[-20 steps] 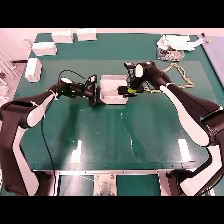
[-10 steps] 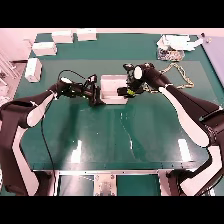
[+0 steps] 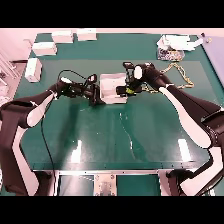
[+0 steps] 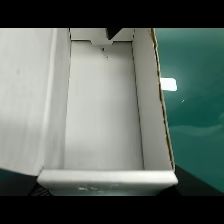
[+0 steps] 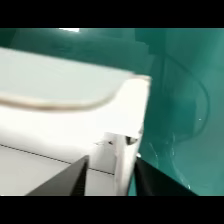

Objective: Fold the box and place the chain.

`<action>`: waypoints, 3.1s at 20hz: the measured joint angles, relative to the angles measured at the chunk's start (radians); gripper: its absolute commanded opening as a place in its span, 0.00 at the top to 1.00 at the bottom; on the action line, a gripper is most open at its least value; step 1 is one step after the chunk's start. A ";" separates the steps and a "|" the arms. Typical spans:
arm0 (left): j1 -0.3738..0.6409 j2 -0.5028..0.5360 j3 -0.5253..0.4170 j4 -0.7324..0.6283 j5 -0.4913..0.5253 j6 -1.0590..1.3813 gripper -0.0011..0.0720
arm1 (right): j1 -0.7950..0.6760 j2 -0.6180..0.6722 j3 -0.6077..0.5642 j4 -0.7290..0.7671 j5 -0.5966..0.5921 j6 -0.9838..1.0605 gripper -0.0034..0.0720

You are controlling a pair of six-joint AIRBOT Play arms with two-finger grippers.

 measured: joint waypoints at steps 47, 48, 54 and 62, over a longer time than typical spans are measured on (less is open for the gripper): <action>-0.001 0.000 0.000 0.003 0.001 0.002 0.37 | -0.648 0.056 -0.304 0.757 -0.121 -1.987 0.32; -0.001 0.000 0.000 0.003 0.001 0.002 0.37 | -0.650 0.034 -0.278 0.760 -0.105 -1.994 0.32; -0.001 0.000 0.000 0.003 0.001 0.002 0.37 | -0.655 -0.064 -0.164 0.731 -0.047 -2.007 0.34; -0.001 0.000 0.000 0.003 0.001 0.002 0.37 | -0.655 -0.124 -0.105 0.683 -0.029 -2.004 0.47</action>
